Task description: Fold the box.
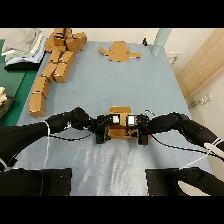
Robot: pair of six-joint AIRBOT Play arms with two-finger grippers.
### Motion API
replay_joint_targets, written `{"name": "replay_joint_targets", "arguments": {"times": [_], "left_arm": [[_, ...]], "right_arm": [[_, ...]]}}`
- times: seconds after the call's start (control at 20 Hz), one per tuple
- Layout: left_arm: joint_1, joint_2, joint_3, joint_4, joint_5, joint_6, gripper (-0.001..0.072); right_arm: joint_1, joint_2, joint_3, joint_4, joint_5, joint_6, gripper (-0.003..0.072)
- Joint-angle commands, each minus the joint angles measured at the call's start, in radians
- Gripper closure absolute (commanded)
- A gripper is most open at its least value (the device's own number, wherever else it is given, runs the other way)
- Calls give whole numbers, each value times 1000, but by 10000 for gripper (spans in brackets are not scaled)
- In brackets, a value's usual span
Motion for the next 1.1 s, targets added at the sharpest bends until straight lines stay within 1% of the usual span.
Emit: {"name": "replay_joint_targets", "arguments": {"times": [0.0, 0.05, 0.1, 0.15, 0.4, 0.5, 0.55, 0.65, 1.05], "left_arm": [[0, 0, 0, -1, 0, 0, 196], [0, 0, 0, -1, 1, 0, 196], [0, 0, 0, -1, 0, 0, 196], [0, 0, 0, -1, 0, 0, 196], [0, 0, 0, -1, 0, 0, 196], [0, 0, 0, -1, 0, 0, 196], [0, 0, 0, -1, 0, 0, 196], [0, 0, 0, -1, 1, 0, 196], [0, 0, 0, -1, 1, 0, 196]], "right_arm": [[8, -9, 0, 21, 26, 0, 407], [8, -9, 0, 21, 34, 0, 408], [8, -9, 0, 23, 39, 0, 438], [8, -10, 0, 24, 39, 0, 489], [8, -28, 0, 58, 40, 0, 479], [8, -28, 0, 74, 40, 0, 247], [8, -28, 0, 74, 39, 0, 158], [8, -28, 0, 77, 38, 0, 29], [8, -42, 0, 77, 37, 0, 26]]}}
